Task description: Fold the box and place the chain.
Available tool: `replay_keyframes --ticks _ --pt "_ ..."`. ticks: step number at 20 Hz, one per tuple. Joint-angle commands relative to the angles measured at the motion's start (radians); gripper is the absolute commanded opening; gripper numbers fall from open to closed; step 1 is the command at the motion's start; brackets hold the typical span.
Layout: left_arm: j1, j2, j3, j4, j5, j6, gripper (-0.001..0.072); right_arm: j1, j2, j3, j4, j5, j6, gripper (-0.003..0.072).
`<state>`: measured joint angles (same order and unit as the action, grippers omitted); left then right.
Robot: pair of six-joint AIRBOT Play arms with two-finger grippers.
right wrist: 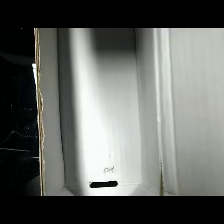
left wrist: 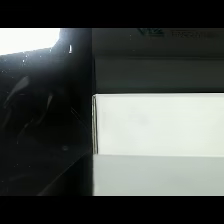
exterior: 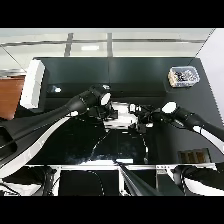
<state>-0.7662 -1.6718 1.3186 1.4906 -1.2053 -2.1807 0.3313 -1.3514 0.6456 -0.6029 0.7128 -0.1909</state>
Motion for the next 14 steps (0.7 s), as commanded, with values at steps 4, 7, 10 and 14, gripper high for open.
replay_keyframes --ticks 4,7,10,14 --pt "0.000 -0.001 0.001 -0.037 0.021 0.003 0.0025 0.000 -0.001 0.000 0.000 0.000 -0.001 0.0167" --pt "0.000 -0.001 0.001 -0.037 0.016 0.003 0.0026 0.000 -0.001 0.000 0.000 0.000 -0.001 0.0167" --pt "0.000 -0.001 0.001 -0.037 0.018 0.003 0.0025 0.001 -0.001 0.000 0.000 0.001 -0.001 0.0167" --pt "0.000 -0.001 0.001 -0.037 0.016 0.003 0.0026 0.001 -0.001 0.000 0.000 -0.001 0.000 0.0184"
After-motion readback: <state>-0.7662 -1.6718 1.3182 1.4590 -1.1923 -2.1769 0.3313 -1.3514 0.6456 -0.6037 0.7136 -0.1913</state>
